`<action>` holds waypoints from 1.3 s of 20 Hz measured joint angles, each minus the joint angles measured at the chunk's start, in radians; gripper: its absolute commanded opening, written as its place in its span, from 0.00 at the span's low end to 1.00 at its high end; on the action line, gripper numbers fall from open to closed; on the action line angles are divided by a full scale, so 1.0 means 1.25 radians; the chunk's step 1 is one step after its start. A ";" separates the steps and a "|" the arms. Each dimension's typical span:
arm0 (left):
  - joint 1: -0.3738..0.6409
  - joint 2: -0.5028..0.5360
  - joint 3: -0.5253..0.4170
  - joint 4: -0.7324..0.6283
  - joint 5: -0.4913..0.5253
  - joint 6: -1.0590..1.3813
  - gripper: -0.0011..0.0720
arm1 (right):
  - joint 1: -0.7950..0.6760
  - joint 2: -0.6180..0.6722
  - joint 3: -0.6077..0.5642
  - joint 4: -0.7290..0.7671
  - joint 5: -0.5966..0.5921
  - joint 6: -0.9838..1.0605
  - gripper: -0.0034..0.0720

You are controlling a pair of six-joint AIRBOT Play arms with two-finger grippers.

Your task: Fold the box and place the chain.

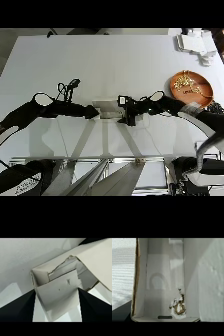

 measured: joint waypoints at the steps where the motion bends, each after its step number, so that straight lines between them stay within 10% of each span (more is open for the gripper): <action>1: -0.003 0.000 0.000 0.000 0.005 0.000 0.78 | 0.000 0.000 0.000 0.000 0.000 0.000 0.74; 16: -0.109 -0.001 0.000 0.154 0.176 -0.132 0.78 | 0.000 0.000 0.000 0.000 0.000 0.000 0.74; 26: -0.157 -0.026 0.125 0.446 0.064 -0.446 0.78 | 0.000 0.000 0.000 0.000 0.000 0.000 0.74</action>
